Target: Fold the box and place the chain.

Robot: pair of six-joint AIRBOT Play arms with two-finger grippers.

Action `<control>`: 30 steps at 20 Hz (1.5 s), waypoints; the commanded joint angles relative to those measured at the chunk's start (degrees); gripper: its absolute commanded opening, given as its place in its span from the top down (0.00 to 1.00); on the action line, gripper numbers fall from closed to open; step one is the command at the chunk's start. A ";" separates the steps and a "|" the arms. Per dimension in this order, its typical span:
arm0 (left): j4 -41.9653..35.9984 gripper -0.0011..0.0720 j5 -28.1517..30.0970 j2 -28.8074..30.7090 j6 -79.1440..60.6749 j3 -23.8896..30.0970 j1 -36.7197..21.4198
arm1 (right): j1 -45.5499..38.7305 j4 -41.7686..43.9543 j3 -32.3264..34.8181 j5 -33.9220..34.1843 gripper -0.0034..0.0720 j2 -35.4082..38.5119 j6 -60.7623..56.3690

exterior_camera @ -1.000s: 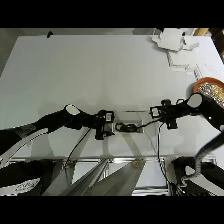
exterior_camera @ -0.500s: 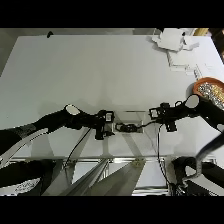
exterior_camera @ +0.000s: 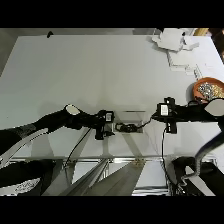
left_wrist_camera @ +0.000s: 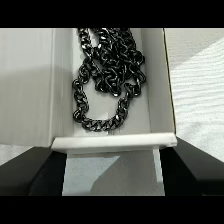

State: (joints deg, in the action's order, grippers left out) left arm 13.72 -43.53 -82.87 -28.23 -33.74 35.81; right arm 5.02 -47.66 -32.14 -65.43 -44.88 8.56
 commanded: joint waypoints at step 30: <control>0.02 0.61 0.02 0.00 0.00 -0.02 0.00 | -2.78 -14.27 0.00 8.37 0.71 -4.02 1.92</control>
State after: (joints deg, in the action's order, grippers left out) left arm 13.72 -43.53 -82.87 -28.23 -33.74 35.81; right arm 8.54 -56.45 -32.14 -56.05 -47.33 8.16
